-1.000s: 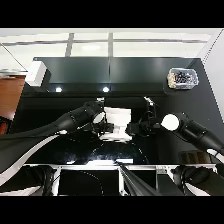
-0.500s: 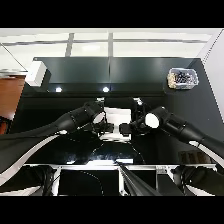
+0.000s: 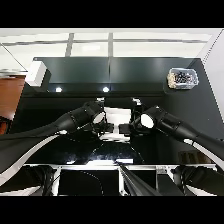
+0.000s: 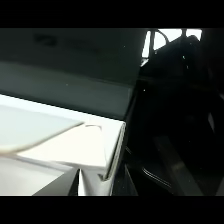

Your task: Fold the box and place the chain.

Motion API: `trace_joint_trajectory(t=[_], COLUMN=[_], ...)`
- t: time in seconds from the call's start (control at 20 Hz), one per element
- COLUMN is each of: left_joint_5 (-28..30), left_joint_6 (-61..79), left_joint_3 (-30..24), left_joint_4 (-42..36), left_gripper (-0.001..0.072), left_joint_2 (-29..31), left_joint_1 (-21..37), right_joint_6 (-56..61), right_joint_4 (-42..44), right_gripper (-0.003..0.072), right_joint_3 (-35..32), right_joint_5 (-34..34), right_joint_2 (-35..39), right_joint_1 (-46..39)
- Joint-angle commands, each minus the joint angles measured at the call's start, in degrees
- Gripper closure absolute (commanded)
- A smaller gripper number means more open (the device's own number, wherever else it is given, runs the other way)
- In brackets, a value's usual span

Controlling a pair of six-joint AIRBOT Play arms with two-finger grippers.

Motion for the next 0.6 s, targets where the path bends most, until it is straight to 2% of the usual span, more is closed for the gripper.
trace_joint_trajectory(t=[0.0, 0.55], left_joint_5=[0.11, 0.13], left_joint_6=[0.02, 0.02], left_joint_3=[0.0, 0.0], left_joint_4=[0.02, 0.0], left_gripper=[0.0681, 0.0681], left_joint_2=[0.0, 0.0], left_joint_1=[0.0, 0.0], right_joint_6=[2.21, 9.75], right_joint_4=[-0.28, -6.69], right_gripper=[0.0366, 0.0367], right_joint_3=[0.96, 5.11], right_joint_5=[1.44, 4.5], right_joint_2=[-1.75, -6.27], right_joint_1=[0.24, 2.58])
